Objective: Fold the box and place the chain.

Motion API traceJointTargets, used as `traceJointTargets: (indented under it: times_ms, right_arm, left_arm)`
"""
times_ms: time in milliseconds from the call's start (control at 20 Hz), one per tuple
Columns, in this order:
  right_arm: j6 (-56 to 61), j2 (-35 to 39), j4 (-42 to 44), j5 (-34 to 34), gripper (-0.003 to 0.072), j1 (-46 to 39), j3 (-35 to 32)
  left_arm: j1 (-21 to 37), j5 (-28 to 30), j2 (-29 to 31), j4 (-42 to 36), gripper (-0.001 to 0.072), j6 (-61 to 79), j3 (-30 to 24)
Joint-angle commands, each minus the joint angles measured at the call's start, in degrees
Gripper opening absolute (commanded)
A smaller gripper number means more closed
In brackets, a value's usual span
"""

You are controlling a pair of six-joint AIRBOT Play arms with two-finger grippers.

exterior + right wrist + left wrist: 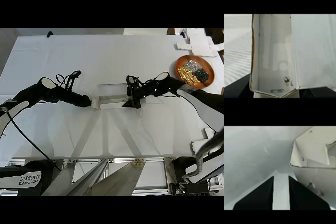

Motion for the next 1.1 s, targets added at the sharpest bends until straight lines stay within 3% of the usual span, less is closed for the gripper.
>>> traceJointTargets:
  times_ms: [0, 200, 600, 1050]
  right_arm:
    - [0.0, 0.0, 0.0, 0.0, 0.0406, 0.0, 0.0]
    - [0.0, 0.0, 0.0, 0.0, 0.0406, 0.0, 0.0]
    - [0.0, 0.0, 0.0, 0.0, 0.0406, 0.0, 0.0]
    - [0.0, 0.0, 0.0, 0.0, 0.0406, 0.0, 0.0]
  left_arm:
    - [0.1, -1.4, 0.2, -5.6, 0.0219, 1.6, 0.0]
    - [0.1, -1.5, 0.4, -11.3, 0.0233, 3.9, 0.0]
    - [0.1, -6.4, 0.4, -12.5, 0.0236, 7.3, 0.0]
    - [1.9, -5.6, 0.4, -12.4, 0.0213, 6.6, 0.0]
